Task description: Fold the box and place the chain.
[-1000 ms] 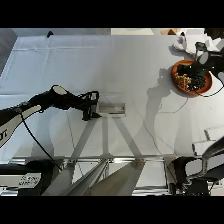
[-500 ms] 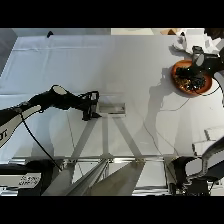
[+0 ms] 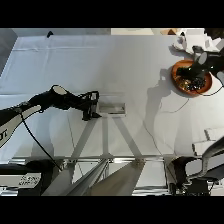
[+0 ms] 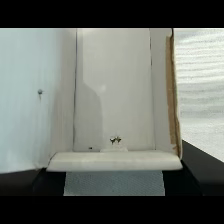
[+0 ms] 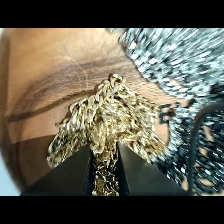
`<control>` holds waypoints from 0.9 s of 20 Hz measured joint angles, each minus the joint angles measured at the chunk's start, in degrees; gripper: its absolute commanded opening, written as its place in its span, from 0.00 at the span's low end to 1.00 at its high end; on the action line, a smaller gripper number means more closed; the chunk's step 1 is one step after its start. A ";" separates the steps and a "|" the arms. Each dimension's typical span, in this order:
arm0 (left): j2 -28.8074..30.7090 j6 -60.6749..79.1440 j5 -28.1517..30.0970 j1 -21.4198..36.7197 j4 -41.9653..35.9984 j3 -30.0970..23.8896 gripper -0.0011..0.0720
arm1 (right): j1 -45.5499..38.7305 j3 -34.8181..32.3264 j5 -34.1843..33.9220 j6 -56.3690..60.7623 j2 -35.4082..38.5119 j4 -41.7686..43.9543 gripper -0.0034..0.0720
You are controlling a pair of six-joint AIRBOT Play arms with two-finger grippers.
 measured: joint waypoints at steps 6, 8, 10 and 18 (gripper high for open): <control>0.00 0.00 0.00 0.00 0.00 0.00 0.39 | 0.00 -0.87 3.82 -0.94 7.69 0.28 0.05; 0.00 0.00 0.00 -0.02 0.02 0.00 0.39 | 0.00 -2.78 4.31 -1.33 11.13 1.70 0.05; 0.00 0.00 0.02 0.00 0.00 0.00 0.39 | 0.00 -5.97 4.46 -1.60 14.88 2.73 0.05; 0.00 0.00 0.02 0.00 0.00 0.00 0.39 | 5.35 -22.01 4.15 -5.97 30.53 4.15 0.05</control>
